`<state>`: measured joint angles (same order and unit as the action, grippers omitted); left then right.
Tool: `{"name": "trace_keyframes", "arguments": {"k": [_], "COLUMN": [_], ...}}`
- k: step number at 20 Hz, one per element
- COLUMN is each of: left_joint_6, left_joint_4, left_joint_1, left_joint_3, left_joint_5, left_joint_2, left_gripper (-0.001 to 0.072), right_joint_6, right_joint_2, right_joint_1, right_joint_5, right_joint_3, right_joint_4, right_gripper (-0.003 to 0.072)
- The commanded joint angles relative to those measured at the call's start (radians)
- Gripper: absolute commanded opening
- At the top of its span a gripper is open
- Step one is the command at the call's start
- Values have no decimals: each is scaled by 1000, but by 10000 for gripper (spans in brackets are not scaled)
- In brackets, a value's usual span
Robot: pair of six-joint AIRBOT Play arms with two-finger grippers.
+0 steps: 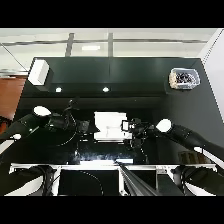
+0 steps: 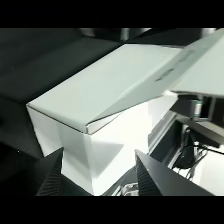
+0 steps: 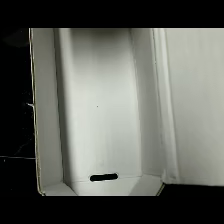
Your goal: Fold the box and place the chain.
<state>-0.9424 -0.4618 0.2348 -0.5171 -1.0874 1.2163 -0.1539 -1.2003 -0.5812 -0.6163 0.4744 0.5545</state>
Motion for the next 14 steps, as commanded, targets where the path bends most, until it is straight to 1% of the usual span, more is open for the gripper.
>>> {"name": "trace_keyframes", "arguments": {"k": [1, 5, 8, 14], "left_joint_6": [-109, -230, -361, -702], "left_joint_4": [-106, -209, -325, -636], "left_joint_1": [53, 139, 208, 351], "left_joint_3": [-33, -92, -146, -224], "left_joint_5": [34, 97, 133, 145], "left_joint_2": [-1, -1, -1, 1], "left_gripper": [509, 508, 508, 507], "right_joint_6": [0, 0, 0, 0], "right_joint_2": [0, 0, 0, 0], "right_joint_1": [-1, -1, 0, -1], "right_joint_5": [0, 0, 0, 0], "right_joint_3": [1, 1, 1, 1], "right_joint_4": [0, 0, 0, 0], "right_gripper": [396, 396, 396, 396]}}
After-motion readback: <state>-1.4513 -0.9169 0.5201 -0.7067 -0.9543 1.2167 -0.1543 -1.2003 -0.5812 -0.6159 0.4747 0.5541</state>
